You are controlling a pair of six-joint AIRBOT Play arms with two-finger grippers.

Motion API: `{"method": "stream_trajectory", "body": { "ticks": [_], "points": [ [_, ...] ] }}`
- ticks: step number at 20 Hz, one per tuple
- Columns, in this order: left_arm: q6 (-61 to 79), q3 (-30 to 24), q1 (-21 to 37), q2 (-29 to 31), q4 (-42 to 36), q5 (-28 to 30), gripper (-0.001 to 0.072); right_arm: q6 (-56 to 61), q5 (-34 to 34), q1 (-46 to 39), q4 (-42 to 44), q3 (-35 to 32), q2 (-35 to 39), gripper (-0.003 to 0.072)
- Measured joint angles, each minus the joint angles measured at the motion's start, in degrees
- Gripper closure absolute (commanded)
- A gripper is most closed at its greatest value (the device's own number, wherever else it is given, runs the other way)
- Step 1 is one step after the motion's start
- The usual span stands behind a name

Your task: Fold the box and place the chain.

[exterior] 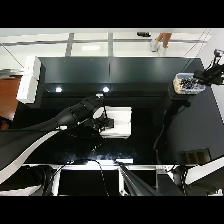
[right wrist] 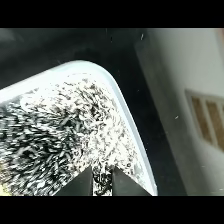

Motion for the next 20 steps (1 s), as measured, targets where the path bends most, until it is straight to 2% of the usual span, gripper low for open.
{"method": "stream_trajectory", "body": {
  "ticks": [7, 20],
  "points": [
    [0.1, 0.0, 0.0, 0.0, 0.0, 0.0, 0.0677, -1.0, -0.9, -1.2, 2.0, 0.3, 8.5, 0.0665],
    [0.0, 0.0, -0.2, 0.0, 0.0, 0.6, 0.0677, -5.7, -5.5, -3.5, 18.0, 0.3, 33.3, 0.0665]
  ]
}}
